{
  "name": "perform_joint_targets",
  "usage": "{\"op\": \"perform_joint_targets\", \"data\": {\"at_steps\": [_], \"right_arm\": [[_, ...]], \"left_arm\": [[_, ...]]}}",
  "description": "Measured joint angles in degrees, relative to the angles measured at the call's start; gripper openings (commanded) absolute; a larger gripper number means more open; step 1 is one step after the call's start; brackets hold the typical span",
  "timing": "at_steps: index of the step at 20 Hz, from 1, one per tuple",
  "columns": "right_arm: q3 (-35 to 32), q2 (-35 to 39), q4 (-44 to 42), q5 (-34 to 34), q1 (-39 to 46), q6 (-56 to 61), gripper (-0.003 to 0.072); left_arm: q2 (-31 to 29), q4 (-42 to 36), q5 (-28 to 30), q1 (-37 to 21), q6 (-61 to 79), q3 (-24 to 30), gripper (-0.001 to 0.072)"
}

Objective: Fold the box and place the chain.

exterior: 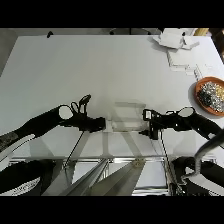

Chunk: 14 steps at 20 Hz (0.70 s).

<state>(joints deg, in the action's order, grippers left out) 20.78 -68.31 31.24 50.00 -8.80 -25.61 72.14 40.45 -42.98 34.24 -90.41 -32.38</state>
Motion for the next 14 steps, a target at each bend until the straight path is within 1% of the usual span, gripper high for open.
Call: {"op": "perform_joint_targets", "data": {"at_steps": [2,4,6,7,14], "right_arm": [[0.00,0.00,0.00,0.00,0.00,0.00,0.0411],[0.00,0.00,0.00,0.00,0.00,0.02,0.0411],[0.00,0.00,0.00,0.00,0.00,0.02,0.0411],[0.00,0.00,0.00,0.00,0.00,0.02,0.0411],[0.00,0.00,0.02,0.00,0.00,0.00,0.0411]], "left_arm": [[-1.40,-0.55,0.28,0.22,0.24,-0.11,0.0016],[-2.25,-0.98,0.42,0.76,0.59,-0.74,0.0095],[-2.67,-1.36,0.76,1.44,1.57,-1.75,0.0109],[-2.78,-1.62,0.98,1.81,1.95,-2.23,0.0164],[-2.62,-2.34,2.54,4.02,2.99,-4.24,0.0176]]}}
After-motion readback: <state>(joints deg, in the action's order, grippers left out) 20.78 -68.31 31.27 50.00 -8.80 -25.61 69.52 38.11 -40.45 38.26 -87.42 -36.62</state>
